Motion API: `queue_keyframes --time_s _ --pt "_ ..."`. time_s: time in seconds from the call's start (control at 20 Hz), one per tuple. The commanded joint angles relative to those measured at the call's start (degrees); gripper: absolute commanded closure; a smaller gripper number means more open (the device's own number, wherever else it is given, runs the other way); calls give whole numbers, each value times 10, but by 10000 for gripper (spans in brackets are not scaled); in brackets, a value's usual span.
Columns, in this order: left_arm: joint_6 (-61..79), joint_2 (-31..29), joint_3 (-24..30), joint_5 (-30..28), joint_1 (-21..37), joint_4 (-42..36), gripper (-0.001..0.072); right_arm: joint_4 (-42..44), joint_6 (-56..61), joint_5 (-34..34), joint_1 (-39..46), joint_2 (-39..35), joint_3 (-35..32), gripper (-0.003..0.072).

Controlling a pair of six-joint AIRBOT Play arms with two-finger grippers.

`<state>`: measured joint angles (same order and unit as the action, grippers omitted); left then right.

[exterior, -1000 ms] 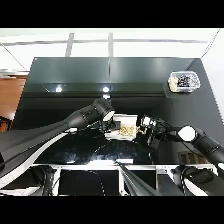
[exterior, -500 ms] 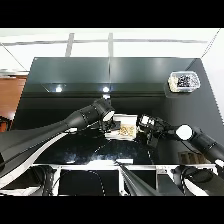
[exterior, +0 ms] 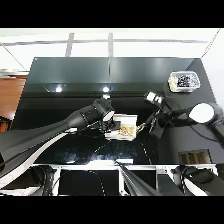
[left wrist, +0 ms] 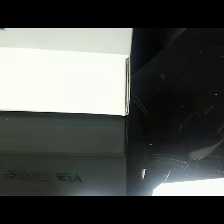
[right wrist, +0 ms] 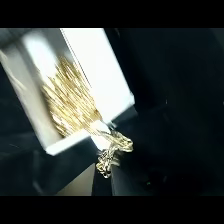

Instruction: Fold the box and place the chain.

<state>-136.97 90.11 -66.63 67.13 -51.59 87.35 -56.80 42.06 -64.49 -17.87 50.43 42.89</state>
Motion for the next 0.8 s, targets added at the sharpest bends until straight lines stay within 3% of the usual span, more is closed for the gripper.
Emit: queue_keyframes --time_s 0.0,0.15,0.35,0.75 --pt "0 0 0 0 0 0 680 50 62 -99 1 -15 103 676" --pt "0 0 0 0 0 0 680 122 64 -122 1 -15 154 676" --pt "0 0 0 0 0 0 680 168 64 -118 1 -14 148 676" --pt "0 0 0 -4 0 0 680 220 64 31 -3 -1 -16 657"
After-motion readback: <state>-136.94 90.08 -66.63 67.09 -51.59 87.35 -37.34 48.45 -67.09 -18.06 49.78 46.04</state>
